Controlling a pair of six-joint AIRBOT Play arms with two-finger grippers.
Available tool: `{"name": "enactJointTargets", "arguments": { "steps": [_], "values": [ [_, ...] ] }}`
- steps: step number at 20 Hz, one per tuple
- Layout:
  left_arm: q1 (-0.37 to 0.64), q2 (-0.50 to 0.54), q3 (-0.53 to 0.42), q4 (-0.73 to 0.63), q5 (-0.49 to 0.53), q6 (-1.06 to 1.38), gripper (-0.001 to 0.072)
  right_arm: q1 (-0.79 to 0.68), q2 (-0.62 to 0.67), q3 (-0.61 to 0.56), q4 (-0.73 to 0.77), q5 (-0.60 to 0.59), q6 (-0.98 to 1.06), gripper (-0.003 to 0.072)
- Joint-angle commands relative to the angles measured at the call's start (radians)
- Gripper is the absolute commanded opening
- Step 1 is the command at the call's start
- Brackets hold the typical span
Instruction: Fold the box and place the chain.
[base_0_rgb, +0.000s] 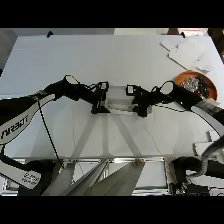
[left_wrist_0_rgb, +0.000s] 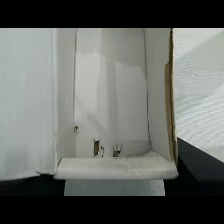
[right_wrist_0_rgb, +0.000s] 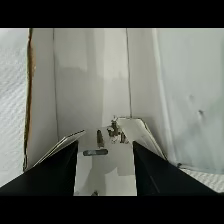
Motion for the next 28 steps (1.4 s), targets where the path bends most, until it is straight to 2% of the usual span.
{"name": "enactJointTargets", "arguments": {
  "steps": [1, 2, 3, 4, 6, 9, 17, 21, 24, 28],
  "values": [
    [0.000, 0.000, 0.000, 0.001, -0.001, 0.004, 0.0209, 0.001, 0.000, 0.000, 0.020, -0.005, 0.001, 0.0405],
    [0.000, 0.000, 0.000, 0.001, -0.001, 0.004, 0.0209, 0.001, 0.000, 0.000, 0.020, -0.006, 0.001, 0.0385],
    [0.000, 0.000, 0.000, 0.001, -0.001, 0.004, 0.0209, 0.001, 0.000, 0.000, 0.020, -0.006, 0.001, 0.0300],
    [0.000, 0.000, 0.000, 0.001, -0.001, 0.004, 0.0209, 0.001, 0.000, 0.000, 0.019, -0.006, 0.002, 0.0179],
    [0.000, 0.000, 0.000, 0.001, -0.001, 0.004, 0.0209, 0.001, 0.002, 0.001, 0.012, -0.009, 0.015, 0.0026],
    [0.000, 0.000, 0.000, 0.001, -0.001, 0.003, 0.0209, 0.001, 0.032, 0.001, -0.022, -0.032, 0.095, 0.0012],
    [0.000, 0.000, 0.000, 0.001, -0.001, 0.004, 0.0209, 0.000, 0.241, 0.001, -0.306, 0.006, 0.509, 0.0012],
    [0.000, 0.000, 0.000, 0.001, -0.001, 0.004, 0.0209, -0.040, 0.362, 0.001, -0.440, 0.031, 0.880, 0.0012],
    [0.000, 0.000, 0.000, 0.001, -0.001, 0.004, 0.0209, -0.148, 0.383, -0.002, -0.446, 0.130, 1.125, 0.0011],
    [0.000, 0.000, 0.000, 0.001, -0.001, 0.004, 0.0209, -0.240, 0.382, -0.101, -0.426, 0.160, 1.164, 0.0012]
  ]
}}
